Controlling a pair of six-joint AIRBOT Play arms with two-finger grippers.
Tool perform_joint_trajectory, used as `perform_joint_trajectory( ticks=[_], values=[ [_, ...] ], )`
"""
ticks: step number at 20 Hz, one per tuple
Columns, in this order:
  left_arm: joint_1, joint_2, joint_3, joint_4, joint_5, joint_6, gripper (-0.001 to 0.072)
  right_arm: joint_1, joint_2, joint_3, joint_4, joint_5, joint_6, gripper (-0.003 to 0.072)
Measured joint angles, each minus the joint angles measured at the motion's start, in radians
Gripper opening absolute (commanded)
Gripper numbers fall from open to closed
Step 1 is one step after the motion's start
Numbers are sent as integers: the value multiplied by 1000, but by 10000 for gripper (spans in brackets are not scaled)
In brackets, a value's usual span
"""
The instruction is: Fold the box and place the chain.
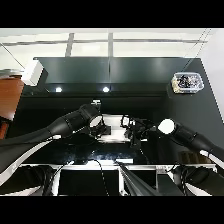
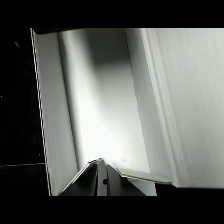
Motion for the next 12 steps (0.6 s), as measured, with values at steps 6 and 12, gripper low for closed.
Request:
perform_joint_trajectory(
  ticks=[6, 12],
  values=[
    [0, 0, 0, -1, 0, 1, 27, 29, -28, 0, 18, -50, 0, 175],
    [0, 0, 0, -3, 2, 0, 27, 34, -32, 0, 23, -67, 0, 167]
  ],
)
